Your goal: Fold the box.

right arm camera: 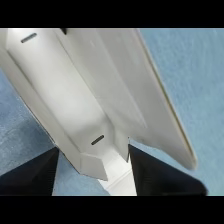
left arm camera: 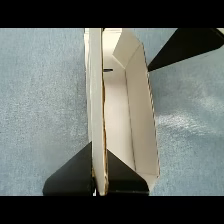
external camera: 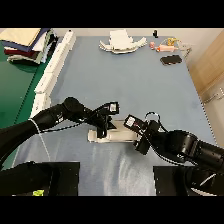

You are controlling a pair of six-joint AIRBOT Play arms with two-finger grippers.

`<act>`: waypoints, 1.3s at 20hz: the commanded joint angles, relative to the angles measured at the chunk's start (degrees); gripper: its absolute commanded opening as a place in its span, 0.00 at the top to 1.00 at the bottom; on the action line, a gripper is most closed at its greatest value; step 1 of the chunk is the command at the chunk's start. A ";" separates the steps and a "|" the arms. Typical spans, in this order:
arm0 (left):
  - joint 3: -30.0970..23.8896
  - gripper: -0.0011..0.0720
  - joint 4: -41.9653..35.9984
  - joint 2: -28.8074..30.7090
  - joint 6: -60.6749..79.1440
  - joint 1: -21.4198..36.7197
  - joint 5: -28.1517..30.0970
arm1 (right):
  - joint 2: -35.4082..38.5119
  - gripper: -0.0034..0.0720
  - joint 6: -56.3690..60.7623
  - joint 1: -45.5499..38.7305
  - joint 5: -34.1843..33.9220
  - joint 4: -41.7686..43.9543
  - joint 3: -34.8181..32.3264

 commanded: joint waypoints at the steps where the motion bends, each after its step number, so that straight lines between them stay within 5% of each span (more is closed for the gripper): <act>1: 0.04 0.97 0.00 -0.02 0.02 0.00 0.00 | 0.11 0.00 6.12 0.02 -0.83 -0.85 0.74; 9: 0.04 0.97 0.00 -0.02 0.02 0.00 0.02 | 0.09 0.00 -1.66 -4.20 -2.93 0.61 0.96; 17: 0.04 0.97 0.00 -0.02 0.02 0.00 0.00 | -1.73 0.00 -67.19 -29.24 -2.80 45.24 0.96; 26: 0.04 0.97 0.00 -0.02 0.02 0.00 0.00 | -12.57 0.00 -78.29 -33.68 -4.00 50.95 1.40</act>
